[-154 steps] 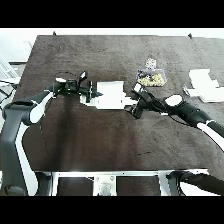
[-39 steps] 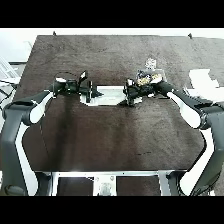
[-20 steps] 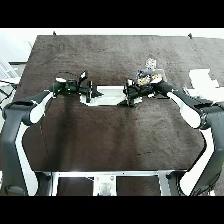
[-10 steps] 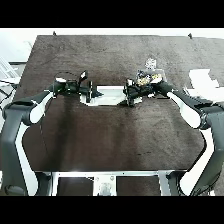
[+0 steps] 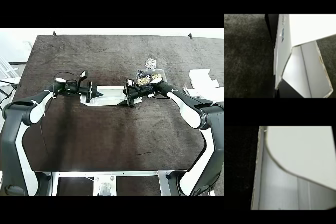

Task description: Fold the box and place the chain.

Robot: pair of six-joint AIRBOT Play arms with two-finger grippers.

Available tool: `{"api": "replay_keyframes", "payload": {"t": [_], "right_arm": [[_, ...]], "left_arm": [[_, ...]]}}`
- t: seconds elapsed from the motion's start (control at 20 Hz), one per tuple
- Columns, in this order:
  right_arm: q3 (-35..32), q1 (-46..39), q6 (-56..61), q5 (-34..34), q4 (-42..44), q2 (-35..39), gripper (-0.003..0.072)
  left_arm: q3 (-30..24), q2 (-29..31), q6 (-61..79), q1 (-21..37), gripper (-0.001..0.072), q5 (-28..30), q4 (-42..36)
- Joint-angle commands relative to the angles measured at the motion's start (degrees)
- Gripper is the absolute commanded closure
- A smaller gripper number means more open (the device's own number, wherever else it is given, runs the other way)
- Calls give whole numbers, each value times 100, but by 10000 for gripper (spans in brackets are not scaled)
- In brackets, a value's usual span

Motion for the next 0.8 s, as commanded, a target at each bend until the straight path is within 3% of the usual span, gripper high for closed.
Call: {"api": "replay_keyframes", "payload": {"t": [0.0,0.05,0.1,0.45,0.7,0.75], "right_arm": [[-2,2,4,-4,4,-4,97],[-2,2,4,-4,4,-4,97],[-2,2,4,-4,4,-4,97],[-4,2,4,-4,4,-4,98],[-4,2,4,-4,4,-4,98],[-4,2,4,-4,4,-4,98]], "left_arm": [[2,9,0,2,601,-181,-81],[2,9,-2,2,364,-227,-94],[2,9,0,2,315,-260,-103],[2,302,-7,332,311,-680,-214],[81,713,-7,894,312,-1543,-546],[101,780,-9,973,404,-1779,-601]]}}
